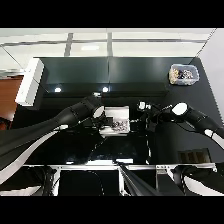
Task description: Fold the box and place the chain.
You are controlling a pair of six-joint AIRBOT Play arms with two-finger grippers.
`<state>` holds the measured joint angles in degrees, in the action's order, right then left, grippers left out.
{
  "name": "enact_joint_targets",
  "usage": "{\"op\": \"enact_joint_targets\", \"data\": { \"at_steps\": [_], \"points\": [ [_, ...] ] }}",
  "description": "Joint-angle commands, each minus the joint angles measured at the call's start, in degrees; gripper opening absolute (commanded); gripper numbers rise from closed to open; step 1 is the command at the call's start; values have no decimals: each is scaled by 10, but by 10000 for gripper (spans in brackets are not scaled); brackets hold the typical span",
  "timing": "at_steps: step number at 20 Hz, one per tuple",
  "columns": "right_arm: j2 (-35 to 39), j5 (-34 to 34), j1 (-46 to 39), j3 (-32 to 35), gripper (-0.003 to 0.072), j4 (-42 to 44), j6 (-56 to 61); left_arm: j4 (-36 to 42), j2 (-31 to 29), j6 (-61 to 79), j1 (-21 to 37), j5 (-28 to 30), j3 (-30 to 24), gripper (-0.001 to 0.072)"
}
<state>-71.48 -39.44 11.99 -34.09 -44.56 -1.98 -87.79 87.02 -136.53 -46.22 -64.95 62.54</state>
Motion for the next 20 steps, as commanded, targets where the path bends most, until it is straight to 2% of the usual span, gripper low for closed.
{"op": "enact_joint_targets", "data": {
  "at_steps": [1, 3, 6, 9, 13, 15, 17, 20],
  "points": [
    [0, 0, 0, 0, 10, -41, 80, 0, 0, 0, 0, 0, 0, 27],
    [9, -11, 1, -1, 16, -41, 150, 0, 0, 0, 0, 0, 0, 26],
    [51, -67, 0, -12, 16, -42, 247, 0, 0, 0, 0, 0, 0, 26],
    [114, -149, -1, -43, 16, -42, 329, 0, 0, 0, 0, 0, 0, 26],
    [187, -302, -2, -115, 16, -7, 445, 0, 0, 0, 0, -1, 0, 27],
    [203, -337, -2, -148, 16, 15, 489, 0, 0, 0, 0, 0, 0, 27],
    [204, -357, -2, -172, 16, 62, 513, 0, 0, 0, 0, 0, 0, 26],
    [204, -354, -2, -179, 16, 192, 512, 0, 0, 0, 0, 0, 0, 27]
  ]
}}
